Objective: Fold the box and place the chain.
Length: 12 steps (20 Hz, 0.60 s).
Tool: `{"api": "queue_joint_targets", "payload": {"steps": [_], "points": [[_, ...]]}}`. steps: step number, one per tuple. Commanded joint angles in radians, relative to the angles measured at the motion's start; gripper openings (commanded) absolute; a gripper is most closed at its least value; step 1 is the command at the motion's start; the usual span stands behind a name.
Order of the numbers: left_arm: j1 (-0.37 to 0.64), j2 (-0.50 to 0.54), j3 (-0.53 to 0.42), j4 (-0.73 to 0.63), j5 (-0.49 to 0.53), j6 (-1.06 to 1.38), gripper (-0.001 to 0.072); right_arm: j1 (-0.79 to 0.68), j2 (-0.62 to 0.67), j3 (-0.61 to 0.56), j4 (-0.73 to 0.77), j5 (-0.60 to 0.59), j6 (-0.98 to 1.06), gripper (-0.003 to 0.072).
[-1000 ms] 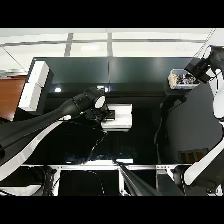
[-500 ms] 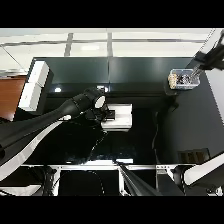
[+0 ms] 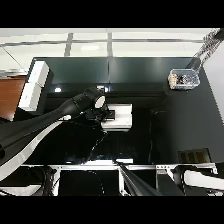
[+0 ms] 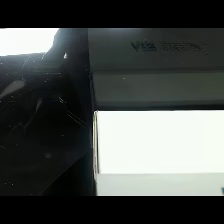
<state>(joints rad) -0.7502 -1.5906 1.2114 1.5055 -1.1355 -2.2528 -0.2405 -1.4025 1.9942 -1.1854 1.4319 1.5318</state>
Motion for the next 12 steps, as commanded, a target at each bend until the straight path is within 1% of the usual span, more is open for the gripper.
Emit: {"api": "queue_joint_targets", "payload": {"steps": [1, 3, 4, 6, 7, 10, 12], "points": [[0.000, 0.000, 0.000, 0.001, 0.001, 0.000, 0.0022, 0.036, 0.156, -0.037, 0.142, 0.027, -0.041, 0.0012], [0.000, 0.000, 0.000, 0.001, 0.001, 0.000, 0.0022, 0.071, 0.201, -0.045, 0.200, 0.084, -0.041, 0.0012], [0.000, 0.000, 0.000, 0.001, 0.001, 0.000, 0.0022, 0.098, 0.211, -0.045, 0.225, 0.131, -0.050, 0.0012], [0.000, 0.000, 0.000, 0.000, 0.001, 0.000, 0.0022, 0.165, 0.213, -0.053, 0.279, 0.259, -0.155, 0.0013], [0.000, 0.000, 0.000, 0.000, 0.001, 0.000, 0.0022, 0.205, 0.214, -0.066, 0.301, 0.290, -0.159, 0.0013], [0.000, 0.000, 0.000, 0.000, 0.000, 0.000, 0.0022, 0.332, 0.216, -0.143, 0.303, 0.351, -0.159, 0.0013], [0.000, 0.000, 0.000, 0.000, 0.000, 0.000, 0.0022, 0.407, 0.220, -0.224, 0.303, 0.343, -0.154, 0.0013]]}}
